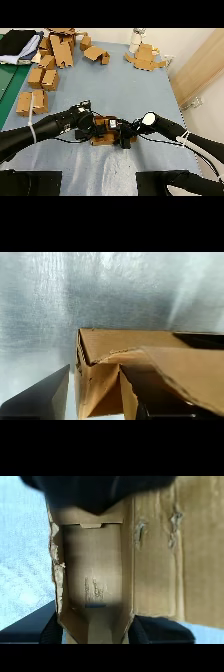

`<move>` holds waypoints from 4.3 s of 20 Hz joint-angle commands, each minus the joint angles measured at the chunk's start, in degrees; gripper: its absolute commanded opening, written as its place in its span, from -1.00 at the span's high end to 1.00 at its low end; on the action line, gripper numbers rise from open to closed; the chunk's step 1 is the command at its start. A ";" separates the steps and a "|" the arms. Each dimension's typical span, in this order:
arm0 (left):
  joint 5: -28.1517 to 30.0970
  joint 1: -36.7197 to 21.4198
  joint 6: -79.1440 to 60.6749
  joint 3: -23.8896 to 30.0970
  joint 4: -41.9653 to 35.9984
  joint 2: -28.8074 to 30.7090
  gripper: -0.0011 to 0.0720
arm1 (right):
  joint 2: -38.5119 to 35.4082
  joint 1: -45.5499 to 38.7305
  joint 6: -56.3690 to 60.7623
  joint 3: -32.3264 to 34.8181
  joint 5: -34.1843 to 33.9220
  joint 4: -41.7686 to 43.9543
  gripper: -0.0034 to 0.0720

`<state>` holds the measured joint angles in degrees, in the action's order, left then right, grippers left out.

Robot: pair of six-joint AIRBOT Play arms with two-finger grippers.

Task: Fold the box.

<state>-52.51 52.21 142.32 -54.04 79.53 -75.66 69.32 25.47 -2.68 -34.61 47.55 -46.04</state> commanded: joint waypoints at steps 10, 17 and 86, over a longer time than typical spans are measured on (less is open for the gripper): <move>-2.97 1.40 -0.66 -3.37 3.32 -3.58 -0.35 | 0.00 -0.02 0.00 -0.07 0.02 0.02 -0.30; -3.69 1.40 -0.59 -3.39 2.56 -5.68 0.05 | 0.02 -0.02 0.00 -0.07 0.02 0.02 -0.30; -12.66 -46.34 -158.27 4.13 -70.20 0.63 0.94 | 0.00 -0.02 0.02 -0.07 0.00 0.00 -0.30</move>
<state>-63.92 3.84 -4.32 -49.98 10.74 -75.09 69.34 25.41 -2.68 -34.61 47.57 -46.04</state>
